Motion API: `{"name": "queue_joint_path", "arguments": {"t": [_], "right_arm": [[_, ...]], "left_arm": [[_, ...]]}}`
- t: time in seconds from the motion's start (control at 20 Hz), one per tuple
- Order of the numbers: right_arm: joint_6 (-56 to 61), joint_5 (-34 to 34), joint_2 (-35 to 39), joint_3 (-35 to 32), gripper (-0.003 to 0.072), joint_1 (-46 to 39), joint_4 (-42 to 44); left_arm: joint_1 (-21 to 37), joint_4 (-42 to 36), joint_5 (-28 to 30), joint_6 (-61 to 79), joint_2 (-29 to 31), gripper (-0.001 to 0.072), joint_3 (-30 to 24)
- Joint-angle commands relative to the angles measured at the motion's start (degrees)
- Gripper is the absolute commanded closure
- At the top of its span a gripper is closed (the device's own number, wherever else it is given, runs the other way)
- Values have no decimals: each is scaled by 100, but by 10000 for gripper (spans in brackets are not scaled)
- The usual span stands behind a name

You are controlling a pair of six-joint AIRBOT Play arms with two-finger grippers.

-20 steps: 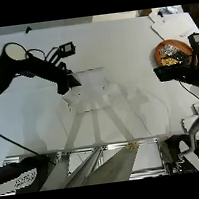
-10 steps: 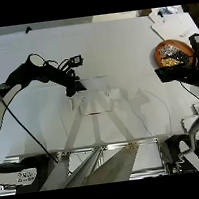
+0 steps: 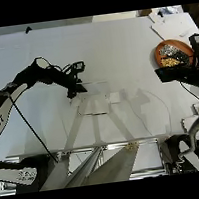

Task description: Fold the box and place the chain.

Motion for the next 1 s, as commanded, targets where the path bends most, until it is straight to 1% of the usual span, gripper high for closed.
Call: {"name": "queue_joint_path", "arguments": {"t": [0.0,0.35,0.5,0.65,0.85,0.95], "right_arm": [[0,2,4,4,93,-4,2],[0,7,4,4,93,-4,4],[-46,13,4,4,92,37,44],[-564,22,7,4,92,304,48],[-1239,33,7,4,92,876,44],[-1558,22,7,4,92,1110,42]], "left_arm": [[-2,0,22,26,-101,705,-4],[-2,2,20,-13,-127,705,-4],[-2,39,22,-299,-197,704,-4],[7,85,17,-348,-192,704,-4],[7,90,0,-343,-179,704,-2],[7,96,81,-321,-98,704,-2]]}}
